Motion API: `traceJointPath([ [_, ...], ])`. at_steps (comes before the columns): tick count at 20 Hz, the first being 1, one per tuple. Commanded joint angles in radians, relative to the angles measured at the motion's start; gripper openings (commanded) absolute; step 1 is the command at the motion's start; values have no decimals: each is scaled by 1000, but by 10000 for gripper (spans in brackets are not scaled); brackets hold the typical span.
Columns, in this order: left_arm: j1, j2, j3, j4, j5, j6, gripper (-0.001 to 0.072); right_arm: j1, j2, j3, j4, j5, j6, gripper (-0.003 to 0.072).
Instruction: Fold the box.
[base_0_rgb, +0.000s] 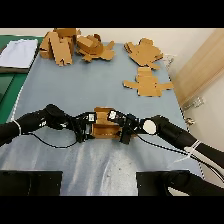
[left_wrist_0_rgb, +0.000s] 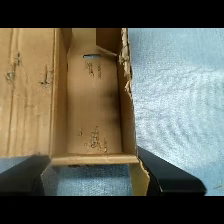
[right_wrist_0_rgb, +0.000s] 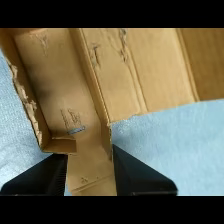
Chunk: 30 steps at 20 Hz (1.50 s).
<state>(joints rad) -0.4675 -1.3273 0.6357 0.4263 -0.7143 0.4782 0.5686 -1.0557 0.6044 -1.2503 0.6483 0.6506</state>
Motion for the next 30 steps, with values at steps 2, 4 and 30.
traceJointPath([
  [2,0,-1,1,0,0,0,406,1,-24,17,76,13,-66,329],
  [4,0,-1,1,0,0,0,406,6,-26,16,115,38,-89,275],
  [30,0,-1,1,0,0,0,406,45,-98,16,186,-46,-140,462],
])
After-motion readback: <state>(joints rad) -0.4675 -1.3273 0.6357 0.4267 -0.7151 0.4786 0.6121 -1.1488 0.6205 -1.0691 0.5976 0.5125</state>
